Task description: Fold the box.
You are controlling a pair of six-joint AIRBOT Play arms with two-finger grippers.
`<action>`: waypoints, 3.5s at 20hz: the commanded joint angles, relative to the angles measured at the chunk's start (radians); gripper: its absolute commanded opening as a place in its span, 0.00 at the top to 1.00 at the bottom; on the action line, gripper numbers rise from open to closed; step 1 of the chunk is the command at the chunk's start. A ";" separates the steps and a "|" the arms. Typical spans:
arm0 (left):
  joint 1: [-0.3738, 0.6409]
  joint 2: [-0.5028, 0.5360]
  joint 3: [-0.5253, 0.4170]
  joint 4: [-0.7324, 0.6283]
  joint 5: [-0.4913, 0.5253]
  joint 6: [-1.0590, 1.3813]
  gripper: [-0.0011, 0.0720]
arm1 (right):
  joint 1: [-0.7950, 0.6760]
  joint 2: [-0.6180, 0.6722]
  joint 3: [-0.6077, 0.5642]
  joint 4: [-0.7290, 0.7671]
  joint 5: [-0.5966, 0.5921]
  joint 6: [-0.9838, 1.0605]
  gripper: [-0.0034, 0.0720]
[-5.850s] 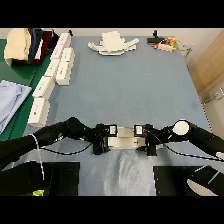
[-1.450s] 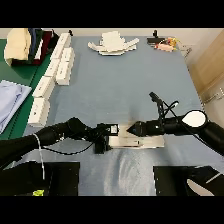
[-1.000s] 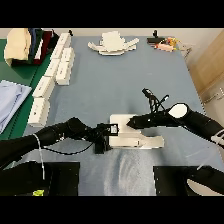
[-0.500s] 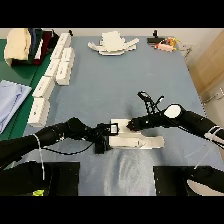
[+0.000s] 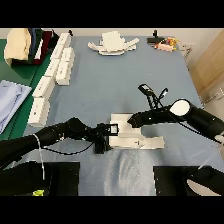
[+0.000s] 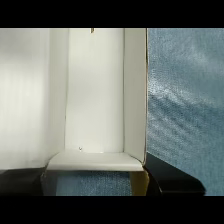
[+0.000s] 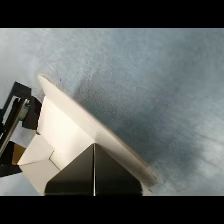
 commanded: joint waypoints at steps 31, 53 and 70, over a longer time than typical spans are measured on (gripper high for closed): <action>0.000 0.000 0.000 0.000 0.000 -0.002 0.28 | 0.158 0.225 -0.182 -0.482 0.141 -0.454 0.43; 0.000 0.000 0.000 0.000 0.000 -0.002 0.28 | 0.164 0.160 -0.182 -0.327 0.066 -0.534 0.72; 0.000 0.000 0.000 0.000 0.000 -0.002 0.28 | 0.163 0.154 -0.161 -0.480 0.190 -0.195 0.87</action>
